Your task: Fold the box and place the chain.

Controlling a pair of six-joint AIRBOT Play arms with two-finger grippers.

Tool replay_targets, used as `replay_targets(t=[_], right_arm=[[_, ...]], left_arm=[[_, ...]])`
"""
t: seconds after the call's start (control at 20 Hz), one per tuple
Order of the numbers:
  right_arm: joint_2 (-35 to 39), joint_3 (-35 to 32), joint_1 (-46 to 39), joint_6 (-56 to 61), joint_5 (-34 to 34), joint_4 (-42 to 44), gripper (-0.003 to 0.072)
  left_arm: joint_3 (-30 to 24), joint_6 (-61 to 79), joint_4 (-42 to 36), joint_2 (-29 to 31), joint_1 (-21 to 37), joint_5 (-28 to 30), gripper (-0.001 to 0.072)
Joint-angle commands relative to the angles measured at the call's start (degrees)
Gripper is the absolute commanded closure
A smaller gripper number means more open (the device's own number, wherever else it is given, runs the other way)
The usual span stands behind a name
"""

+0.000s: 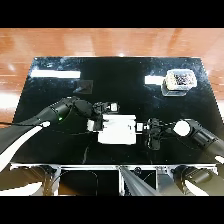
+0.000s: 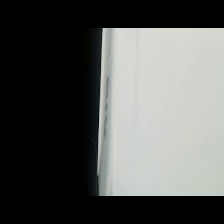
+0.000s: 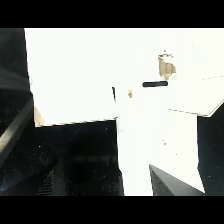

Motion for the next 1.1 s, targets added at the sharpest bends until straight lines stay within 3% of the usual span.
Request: replay_targets(t=[0.0, 0.3, 0.45, 0.8, 0.9, 1.05], right_arm=[[0.0, 0.2, 0.6, -0.6, -0.2, 0.8, -0.0027], [-0.1, 0.1, 9.4, -10.4, -8.5, 2.8, -0.0027], [-0.1, -1.3, 10.4, -11.0, -8.3, 3.0, -0.0027], [-0.2, -4.5, 11.7, -12.8, -18.4, 3.4, -0.0025], [-0.3, -4.9, 11.7, -12.9, -20.5, 6.0, 0.0026], [-0.3, -4.9, 11.8, -14.7, -21.7, 12.2, 0.0021]], left_arm=[[0.1, -0.2, -0.1, 0.0, 0.2, 0.1, 0.0690], [0.1, -0.2, -0.1, 0.0, 0.2, 0.1, 0.0690], [0.1, -0.2, -0.1, 0.0, 0.2, 0.1, 0.0690], [0.1, -0.2, -0.1, 0.0, 0.2, 0.1, 0.0690], [0.1, -0.2, -0.1, 0.0, 0.2, 0.1, 0.0690], [0.1, -0.2, -0.1, 0.0, 0.2, 0.2, 0.0690]])
